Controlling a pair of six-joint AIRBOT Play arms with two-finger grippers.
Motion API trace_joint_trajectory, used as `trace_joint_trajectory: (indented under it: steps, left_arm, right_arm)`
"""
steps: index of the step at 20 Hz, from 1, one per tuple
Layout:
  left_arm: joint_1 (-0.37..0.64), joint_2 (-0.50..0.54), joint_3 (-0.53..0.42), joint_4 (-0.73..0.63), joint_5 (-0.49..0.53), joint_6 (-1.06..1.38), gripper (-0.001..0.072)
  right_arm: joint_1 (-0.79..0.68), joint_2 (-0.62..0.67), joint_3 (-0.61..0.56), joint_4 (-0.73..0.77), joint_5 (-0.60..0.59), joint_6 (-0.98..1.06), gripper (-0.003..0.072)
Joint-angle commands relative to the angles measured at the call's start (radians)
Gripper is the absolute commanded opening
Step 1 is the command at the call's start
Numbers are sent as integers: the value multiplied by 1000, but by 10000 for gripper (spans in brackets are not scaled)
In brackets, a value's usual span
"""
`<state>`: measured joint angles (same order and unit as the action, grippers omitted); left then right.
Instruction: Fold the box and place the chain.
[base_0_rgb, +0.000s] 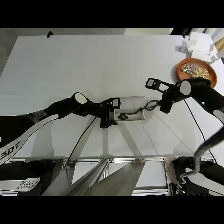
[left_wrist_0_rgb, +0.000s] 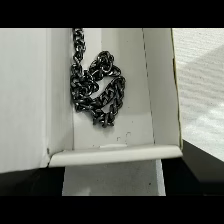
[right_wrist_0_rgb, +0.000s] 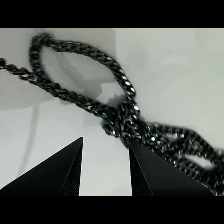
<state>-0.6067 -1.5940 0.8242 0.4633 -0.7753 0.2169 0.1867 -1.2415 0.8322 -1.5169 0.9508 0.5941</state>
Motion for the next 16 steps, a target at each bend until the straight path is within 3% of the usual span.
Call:
trace_joint_trajectory:
  steps: [1, 13, 16]
  left_arm:
    - [1, 1, 0, 0, 0, 0, 206]
    - [1, 1, 0, 0, 0, 0, 206]
    - [1, 1, 0, 0, 0, 0, 206]
  right_arm:
    - [-1, -19, -1, 77, 12, -209, 313]
    - [-1, -95, -10, 89, -76, -266, 312]
    - [-1, -122, -10, 90, -115, -262, 260]
